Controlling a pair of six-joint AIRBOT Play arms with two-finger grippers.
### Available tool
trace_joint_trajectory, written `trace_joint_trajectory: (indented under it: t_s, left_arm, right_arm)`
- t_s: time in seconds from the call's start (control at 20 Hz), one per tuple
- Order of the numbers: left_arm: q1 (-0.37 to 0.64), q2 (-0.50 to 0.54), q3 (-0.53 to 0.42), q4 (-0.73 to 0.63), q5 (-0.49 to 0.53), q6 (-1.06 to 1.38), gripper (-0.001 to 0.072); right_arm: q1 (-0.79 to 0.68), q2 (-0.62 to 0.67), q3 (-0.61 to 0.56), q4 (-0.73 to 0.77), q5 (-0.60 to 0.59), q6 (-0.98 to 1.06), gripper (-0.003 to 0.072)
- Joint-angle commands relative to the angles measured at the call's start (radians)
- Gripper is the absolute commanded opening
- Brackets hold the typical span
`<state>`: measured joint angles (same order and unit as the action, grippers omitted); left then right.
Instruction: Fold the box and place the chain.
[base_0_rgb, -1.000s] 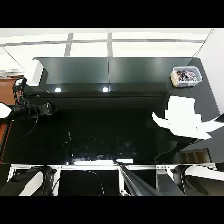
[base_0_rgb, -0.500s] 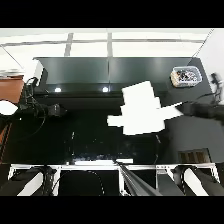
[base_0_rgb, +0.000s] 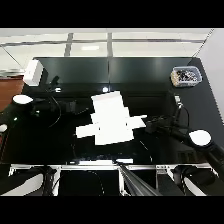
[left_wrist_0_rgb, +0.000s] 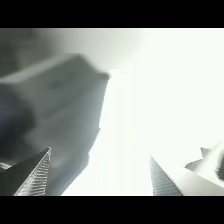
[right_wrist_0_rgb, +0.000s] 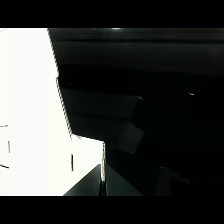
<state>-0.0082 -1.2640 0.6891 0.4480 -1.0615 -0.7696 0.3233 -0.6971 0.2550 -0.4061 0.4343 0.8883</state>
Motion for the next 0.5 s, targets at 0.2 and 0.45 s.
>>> trace_joint_trajectory:
  t_s: [0.2,0.45]
  left_arm:
    - [-0.053,-0.306,0.162,-0.094,-0.245,0.254,0.071]
    - [-0.087,-0.433,0.296,-0.054,-0.404,0.294,0.067]
  right_arm:
    - [0.084,0.006,-0.019,0.04,-0.102,0.022,0.0012]
    - [0.084,0.006,-0.019,0.039,-0.101,0.021,0.0013]
